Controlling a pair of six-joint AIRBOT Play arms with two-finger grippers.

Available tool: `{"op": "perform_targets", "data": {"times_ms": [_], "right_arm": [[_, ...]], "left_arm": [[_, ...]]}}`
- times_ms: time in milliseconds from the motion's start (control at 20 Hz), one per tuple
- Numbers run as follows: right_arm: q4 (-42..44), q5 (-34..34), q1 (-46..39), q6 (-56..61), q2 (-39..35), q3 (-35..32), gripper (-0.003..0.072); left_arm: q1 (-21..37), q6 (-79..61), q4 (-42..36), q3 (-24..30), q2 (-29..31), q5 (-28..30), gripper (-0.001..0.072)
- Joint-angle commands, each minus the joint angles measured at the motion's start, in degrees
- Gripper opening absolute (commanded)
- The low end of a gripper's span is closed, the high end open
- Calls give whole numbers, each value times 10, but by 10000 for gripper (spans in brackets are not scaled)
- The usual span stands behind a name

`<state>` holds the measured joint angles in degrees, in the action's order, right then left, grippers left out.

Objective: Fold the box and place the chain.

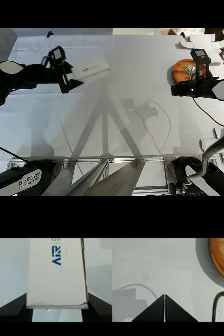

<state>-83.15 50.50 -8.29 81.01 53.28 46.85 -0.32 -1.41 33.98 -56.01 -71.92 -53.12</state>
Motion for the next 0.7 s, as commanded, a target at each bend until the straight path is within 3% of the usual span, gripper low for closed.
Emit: {"op": "perform_targets", "data": {"times_ms": [0, 200, 400, 550, 650], "right_arm": [[0, 0, 0, 0, -1, 0, 7], [0, 0, 0, 0, -1, 0, 7], [0, -1, 0, 0, -1, 0, 7], [0, -2, 0, 0, -1, 0, 7], [0, -4, 0, 0, -1, 0, 7]], "left_arm": [[62, 162, 19, -1, 19, 76, 9], [129, 250, 19, -1, 21, 120, 4], [164, 377, 21, 3, 21, 249, 0], [160, 409, 21, 44, 14, 336, 0], [160, 406, 21, 86, -5, 347, 1]]}}
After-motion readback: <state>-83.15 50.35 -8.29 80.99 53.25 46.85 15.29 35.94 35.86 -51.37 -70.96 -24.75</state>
